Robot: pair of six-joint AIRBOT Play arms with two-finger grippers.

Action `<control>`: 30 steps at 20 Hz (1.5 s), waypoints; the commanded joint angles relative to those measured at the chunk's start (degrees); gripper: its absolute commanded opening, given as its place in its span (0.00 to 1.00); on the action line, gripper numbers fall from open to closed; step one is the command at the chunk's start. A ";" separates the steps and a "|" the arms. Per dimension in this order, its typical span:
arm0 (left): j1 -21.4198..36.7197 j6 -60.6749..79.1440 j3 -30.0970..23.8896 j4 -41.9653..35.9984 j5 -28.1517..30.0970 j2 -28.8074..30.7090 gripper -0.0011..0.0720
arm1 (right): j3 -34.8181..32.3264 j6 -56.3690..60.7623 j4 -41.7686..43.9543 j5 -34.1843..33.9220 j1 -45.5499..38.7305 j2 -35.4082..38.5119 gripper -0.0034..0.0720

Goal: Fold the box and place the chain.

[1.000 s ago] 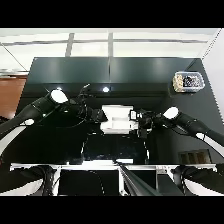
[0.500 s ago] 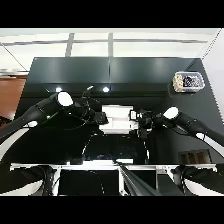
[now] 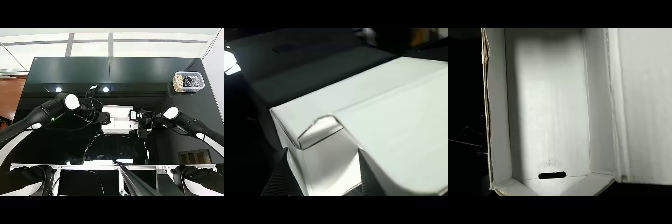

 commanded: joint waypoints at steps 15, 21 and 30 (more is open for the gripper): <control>-8.13 -25.16 2.97 21.81 0.00 -0.24 0.70 | 0.02 0.00 0.02 0.00 0.07 -0.02 0.22; -11.32 -28.26 9.05 25.33 -6.56 -6.78 0.70 | 0.02 0.00 0.02 -0.02 0.07 -0.02 0.22; -11.63 -34.23 12.02 27.26 -13.68 -10.38 0.70 | 0.02 0.00 0.02 0.00 0.07 -0.02 0.22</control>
